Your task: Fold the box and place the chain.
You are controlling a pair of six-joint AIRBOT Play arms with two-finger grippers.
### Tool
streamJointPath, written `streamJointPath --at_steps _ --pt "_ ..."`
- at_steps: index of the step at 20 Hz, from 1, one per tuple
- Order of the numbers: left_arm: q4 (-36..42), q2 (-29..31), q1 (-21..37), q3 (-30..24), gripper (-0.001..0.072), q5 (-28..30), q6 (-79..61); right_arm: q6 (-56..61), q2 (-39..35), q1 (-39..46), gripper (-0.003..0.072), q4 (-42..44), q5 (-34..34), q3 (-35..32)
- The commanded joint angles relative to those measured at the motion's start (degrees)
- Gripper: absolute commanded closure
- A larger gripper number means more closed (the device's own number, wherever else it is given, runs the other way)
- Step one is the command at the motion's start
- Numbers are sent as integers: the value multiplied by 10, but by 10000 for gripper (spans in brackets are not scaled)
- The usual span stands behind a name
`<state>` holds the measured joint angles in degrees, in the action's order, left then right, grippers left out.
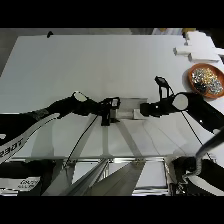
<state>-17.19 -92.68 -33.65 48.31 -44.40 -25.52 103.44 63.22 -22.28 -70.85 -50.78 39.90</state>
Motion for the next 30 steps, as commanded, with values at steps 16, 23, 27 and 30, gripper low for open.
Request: streamJointPath --at_steps 16,23,27,30 --pt "0 0 0 0 670 0 0 182 109 -89 342 -174 -70 96" --pt "0 0 0 0 670 0 0 169 110 -116 224 -172 -58 94" --pt "0 0 0 0 670 0 0 132 110 -122 229 -174 -61 82" --pt "0 0 0 0 670 0 0 133 110 -122 367 -174 -55 79"
